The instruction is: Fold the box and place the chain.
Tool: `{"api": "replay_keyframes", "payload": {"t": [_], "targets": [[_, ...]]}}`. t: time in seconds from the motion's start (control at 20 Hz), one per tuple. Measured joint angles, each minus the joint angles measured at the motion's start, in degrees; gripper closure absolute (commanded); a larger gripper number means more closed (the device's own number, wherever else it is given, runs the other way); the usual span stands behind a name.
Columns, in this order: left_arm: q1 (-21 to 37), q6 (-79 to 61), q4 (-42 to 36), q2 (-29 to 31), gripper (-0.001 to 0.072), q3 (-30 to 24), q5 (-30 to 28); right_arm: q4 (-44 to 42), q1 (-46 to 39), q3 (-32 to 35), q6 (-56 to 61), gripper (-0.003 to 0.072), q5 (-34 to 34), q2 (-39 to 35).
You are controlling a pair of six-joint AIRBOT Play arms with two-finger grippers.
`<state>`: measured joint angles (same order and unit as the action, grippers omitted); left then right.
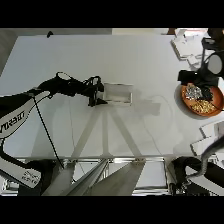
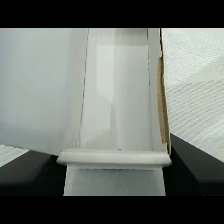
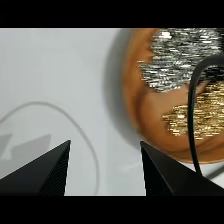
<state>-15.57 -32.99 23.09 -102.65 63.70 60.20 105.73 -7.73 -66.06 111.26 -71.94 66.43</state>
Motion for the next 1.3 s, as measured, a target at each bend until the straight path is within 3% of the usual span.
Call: {"api": "replay_keyframes", "payload": {"t": [0.35,0.55,0.8,1.3], "targets": [[0.0,0.0,0.0,0.0,0.0332,0.0,0.0,0.3,-20.2,0.6,-11.8,0.0208,-0.5,1.6],[0.0,0.0,0.0,0.0,0.0332,0.0,0.0,-3.4,-28.1,5.5,-16.8,0.0208,5.0,2.3],[0.0,0.0,0.0,0.0,0.0332,0.0,0.0,-4.7,-31.2,10.7,-19.8,0.0206,11.5,6.3],[0.0,0.0,0.0,0.0,0.0332,0.0,0.0,-5.4,-32.0,12.0,-21.6,0.0207,17.3,13.0]]}}
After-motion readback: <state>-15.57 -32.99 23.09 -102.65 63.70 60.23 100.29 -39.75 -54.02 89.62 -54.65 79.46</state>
